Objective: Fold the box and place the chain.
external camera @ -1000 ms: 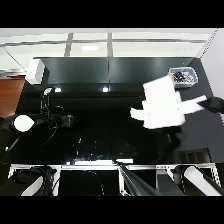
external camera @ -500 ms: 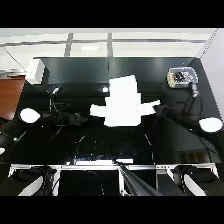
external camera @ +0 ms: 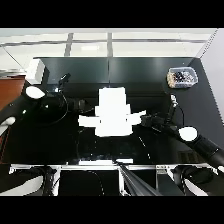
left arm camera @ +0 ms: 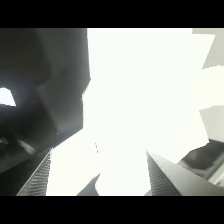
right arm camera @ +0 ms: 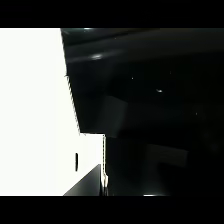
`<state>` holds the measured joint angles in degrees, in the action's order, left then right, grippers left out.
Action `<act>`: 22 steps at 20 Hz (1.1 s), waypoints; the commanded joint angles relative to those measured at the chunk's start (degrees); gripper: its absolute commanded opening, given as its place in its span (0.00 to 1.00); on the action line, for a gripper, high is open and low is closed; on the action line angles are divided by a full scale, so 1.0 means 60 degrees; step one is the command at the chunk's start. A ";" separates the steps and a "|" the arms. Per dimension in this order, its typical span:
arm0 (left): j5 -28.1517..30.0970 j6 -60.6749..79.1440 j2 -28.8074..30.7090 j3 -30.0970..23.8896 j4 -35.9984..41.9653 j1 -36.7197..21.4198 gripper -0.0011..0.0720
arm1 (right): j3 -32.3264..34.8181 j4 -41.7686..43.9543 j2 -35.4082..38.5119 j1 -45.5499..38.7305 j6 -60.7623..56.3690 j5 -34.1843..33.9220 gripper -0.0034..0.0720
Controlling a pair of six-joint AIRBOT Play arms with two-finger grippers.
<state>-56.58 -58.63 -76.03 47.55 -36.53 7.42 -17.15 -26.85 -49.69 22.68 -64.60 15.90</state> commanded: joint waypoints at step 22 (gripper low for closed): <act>-0.6441 0.2535 -0.5880 0.5559 -0.0160 0.1111 0.31 | 0.0025 -0.0036 -0.0076 0.0131 0.0102 0.0561 0.07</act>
<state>-92.62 -45.71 -110.93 80.40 -36.53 13.96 -16.99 -27.09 -50.11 23.42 -64.34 19.03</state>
